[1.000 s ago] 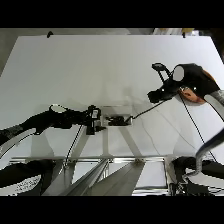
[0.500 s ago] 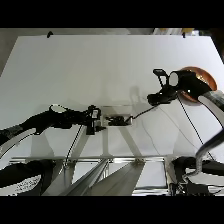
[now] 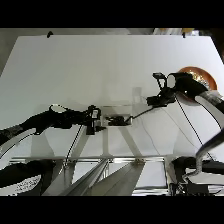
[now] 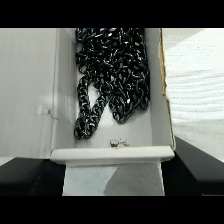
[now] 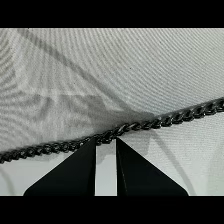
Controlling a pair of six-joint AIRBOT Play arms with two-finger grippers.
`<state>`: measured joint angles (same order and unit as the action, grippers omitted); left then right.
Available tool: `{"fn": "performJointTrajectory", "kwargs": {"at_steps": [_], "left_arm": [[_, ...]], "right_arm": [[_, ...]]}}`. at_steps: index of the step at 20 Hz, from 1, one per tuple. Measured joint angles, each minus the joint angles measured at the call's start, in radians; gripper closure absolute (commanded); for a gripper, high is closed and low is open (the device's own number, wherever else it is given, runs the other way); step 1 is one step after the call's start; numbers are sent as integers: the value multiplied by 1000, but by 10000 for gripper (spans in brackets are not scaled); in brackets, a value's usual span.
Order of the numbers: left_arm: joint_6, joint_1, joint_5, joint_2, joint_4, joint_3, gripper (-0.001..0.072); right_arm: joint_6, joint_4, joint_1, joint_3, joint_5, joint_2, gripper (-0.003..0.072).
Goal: Fold the box and place the chain.
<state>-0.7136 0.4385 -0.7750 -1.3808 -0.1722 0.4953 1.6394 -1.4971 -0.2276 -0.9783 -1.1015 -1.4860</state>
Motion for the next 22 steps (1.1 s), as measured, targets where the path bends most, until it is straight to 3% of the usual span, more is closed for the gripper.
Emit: {"fn": "performJointTrajectory", "kwargs": {"at_steps": [6, 16, 22], "left_arm": [[0, 0, 0, 0, 0, 0, 571], [0, 0, 0, 0, 0, 0, 571], [0, 0, 0, 0, 0, 0, 571]], "right_arm": [[-61, -8, -65, 5, -20, 92, 674], [-77, 48, -259, 5, -77, 567, 674], [-103, 194, -404, 5, 40, 661, 673]]}}
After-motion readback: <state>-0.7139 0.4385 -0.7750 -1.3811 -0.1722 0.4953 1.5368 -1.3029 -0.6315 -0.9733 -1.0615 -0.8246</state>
